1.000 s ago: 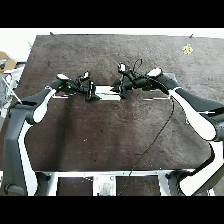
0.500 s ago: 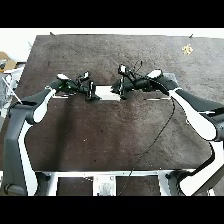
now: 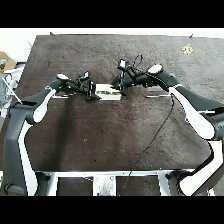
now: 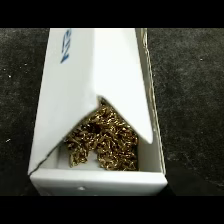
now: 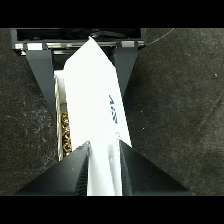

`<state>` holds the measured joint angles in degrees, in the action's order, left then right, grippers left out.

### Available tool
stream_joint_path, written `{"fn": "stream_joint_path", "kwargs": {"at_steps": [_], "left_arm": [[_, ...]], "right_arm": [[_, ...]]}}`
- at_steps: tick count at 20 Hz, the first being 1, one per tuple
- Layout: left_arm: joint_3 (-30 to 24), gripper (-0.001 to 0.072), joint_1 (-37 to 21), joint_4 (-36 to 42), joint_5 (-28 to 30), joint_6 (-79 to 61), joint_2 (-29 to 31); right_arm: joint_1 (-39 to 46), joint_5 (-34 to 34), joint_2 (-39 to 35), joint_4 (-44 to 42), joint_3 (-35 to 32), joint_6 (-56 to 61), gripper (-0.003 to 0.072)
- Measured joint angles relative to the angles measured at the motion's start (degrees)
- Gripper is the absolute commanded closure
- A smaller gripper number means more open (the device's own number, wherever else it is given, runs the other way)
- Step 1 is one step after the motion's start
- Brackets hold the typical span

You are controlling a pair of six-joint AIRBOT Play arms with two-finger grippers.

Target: Fold the box and place the chain.

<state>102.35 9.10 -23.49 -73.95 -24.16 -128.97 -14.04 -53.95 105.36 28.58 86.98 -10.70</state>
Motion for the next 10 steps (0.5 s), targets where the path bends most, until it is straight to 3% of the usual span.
{"fn": "stream_joint_path", "kwargs": {"at_steps": [10], "left_arm": [[0.0,0.0425,0.04,-0.04,0.0,-0.22,0.0]], "right_arm": [[-0.07,-4.61,2.14,3.89,0.35,4.48,0.0482]]}}
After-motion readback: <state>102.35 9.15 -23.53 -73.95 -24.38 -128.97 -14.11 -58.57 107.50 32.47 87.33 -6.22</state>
